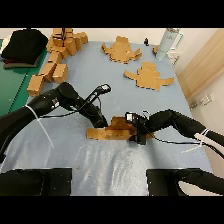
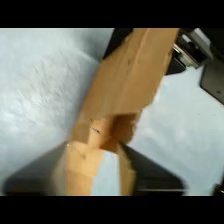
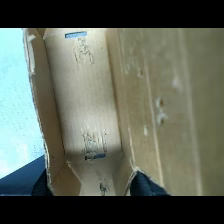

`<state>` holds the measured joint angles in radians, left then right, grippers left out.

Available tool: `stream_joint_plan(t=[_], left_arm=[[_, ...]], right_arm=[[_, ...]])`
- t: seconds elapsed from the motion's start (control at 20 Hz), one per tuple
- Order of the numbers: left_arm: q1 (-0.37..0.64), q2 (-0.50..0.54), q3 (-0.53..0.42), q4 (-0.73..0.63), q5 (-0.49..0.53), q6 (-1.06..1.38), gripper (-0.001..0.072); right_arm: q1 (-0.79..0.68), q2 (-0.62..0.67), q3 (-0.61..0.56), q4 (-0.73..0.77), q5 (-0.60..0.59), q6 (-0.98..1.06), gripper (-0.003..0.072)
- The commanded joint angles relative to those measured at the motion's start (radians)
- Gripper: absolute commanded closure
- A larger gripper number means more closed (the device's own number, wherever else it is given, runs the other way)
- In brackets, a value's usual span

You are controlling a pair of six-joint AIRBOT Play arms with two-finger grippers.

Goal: Fold the box.

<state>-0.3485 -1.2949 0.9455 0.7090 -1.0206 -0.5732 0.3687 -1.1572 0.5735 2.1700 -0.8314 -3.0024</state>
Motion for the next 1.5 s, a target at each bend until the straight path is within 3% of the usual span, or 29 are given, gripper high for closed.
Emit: stream_joint_plan(t=[0.0, 0.1, 0.3, 0.5, 0.65, 0.95, 1.2, 1.35, 1.45], left_arm=[[0.012, 0.038, 0.001, 0.036, -0.211, -0.253, 0.0689], [-0.019, 0.036, -0.001, -0.045, -0.199, -0.344, 0.0694], [-0.066, 0.001, 0.010, -0.209, 0.048, -0.441, 0.0694], [-0.059, -0.105, 0.069, -0.238, 0.168, -0.460, 0.0695], [-0.048, -0.172, 0.085, -0.235, 0.203, -0.467, 0.0695], [-0.032, -0.296, 0.088, -0.234, 0.138, -0.520, 0.0696], [-0.008, -0.305, 0.116, -0.234, 0.123, -0.519, 0.0696], [0.028, -0.294, 0.167, -0.271, -0.025, -0.449, 0.0696], [0.066, -0.248, 0.171, -0.371, -0.154, -0.357, 0.0697]], right_arm=[[0.001, -0.001, 0.000, 0.000, 0.000, 0.000, 0.0158], [0.000, -0.001, 0.000, 0.000, 0.000, 0.000, 0.0158], [0.000, -0.001, 0.000, -0.001, 0.003, 0.000, 0.0158], [0.000, -0.001, 0.000, -0.001, 0.003, 0.000, 0.0158], [0.000, -0.001, 0.000, -0.001, 0.003, 0.000, 0.0158], [0.000, -0.001, 0.000, -0.001, 0.003, 0.000, 0.0158], [0.000, -0.001, 0.000, -0.001, 0.003, 0.000, 0.0158], [0.000, -0.001, 0.000, -0.001, 0.003, 0.000, 0.0158], [0.000, -0.001, 0.000, -0.001, 0.003, 0.000, 0.0158]])
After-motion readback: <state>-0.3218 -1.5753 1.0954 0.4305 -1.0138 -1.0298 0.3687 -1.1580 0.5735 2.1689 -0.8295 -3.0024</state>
